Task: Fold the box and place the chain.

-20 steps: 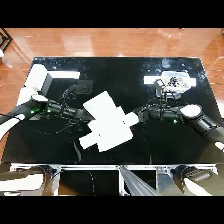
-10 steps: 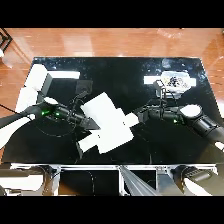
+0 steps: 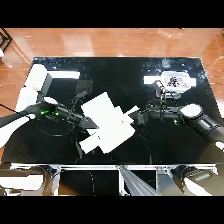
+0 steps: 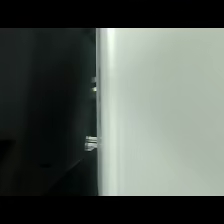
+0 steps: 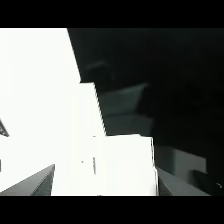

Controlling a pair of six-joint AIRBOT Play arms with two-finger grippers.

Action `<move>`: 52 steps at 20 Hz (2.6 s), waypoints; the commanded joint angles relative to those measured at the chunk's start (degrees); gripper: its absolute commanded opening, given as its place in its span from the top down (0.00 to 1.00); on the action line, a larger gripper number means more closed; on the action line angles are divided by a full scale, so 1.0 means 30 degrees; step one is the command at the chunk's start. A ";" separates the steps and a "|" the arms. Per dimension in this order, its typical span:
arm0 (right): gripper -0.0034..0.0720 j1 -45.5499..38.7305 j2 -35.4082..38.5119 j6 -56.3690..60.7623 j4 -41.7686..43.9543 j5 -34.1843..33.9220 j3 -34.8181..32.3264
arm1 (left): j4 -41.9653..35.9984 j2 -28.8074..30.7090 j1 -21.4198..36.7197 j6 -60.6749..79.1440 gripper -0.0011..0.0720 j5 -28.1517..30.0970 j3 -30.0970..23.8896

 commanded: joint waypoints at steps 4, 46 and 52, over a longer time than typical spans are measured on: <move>0.03 -0.6360 0.1727 0.1894 -0.4495 0.7322 0.4007 | 0.0022 0.0087 -0.1086 0.1486 0.96 -0.0437 0.2667; 0.03 0.8072 -0.0415 -0.9012 -0.7978 -0.4736 -0.1566 | 1.0265 0.2885 -0.7963 0.4175 0.96 1.1446 0.2091; 0.03 0.6120 0.1814 -0.6346 -0.9296 -0.4721 -0.1282 | 1.0265 0.2951 -0.7978 0.4182 0.96 1.0433 0.2091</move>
